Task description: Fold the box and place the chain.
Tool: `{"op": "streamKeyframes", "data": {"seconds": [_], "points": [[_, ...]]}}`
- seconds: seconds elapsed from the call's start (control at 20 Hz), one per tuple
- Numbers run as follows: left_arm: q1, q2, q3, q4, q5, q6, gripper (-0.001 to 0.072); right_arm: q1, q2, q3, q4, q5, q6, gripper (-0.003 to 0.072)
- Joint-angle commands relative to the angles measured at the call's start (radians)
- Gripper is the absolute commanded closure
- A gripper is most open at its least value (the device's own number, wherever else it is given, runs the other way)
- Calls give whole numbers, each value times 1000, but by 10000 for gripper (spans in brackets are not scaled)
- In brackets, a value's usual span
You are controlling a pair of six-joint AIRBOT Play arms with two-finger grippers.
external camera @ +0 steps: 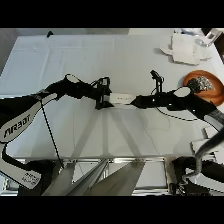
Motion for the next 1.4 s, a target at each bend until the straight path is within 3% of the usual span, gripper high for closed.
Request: {"op": "streamKeyframes", "data": {"seconds": [0.0, 0.35, 0.65, 0.9, 1.1, 1.35], "points": [[0, 1, 1, -2, 0, -5, 393, -2, -35, -18, 6, -47, -9, 681], [0, 1, 1, -2, 0, -5, 393, -2, 21, -4, 14, -9, -9, 679], [0, 1, 1, -2, 0, -5, 393, -5, 251, 93, -30, 9, -9, 675], [0, 1, 1, -2, 0, -5, 393, -5, 431, 150, -354, -75, 34, 675], [0, 1, 1, -2, 0, -5, 393, -5, 518, 150, -703, -84, 108, 675], [0, 1, 1, -2, -4, -5, 393, -5, 534, 150, -757, -79, 105, 675]]}}
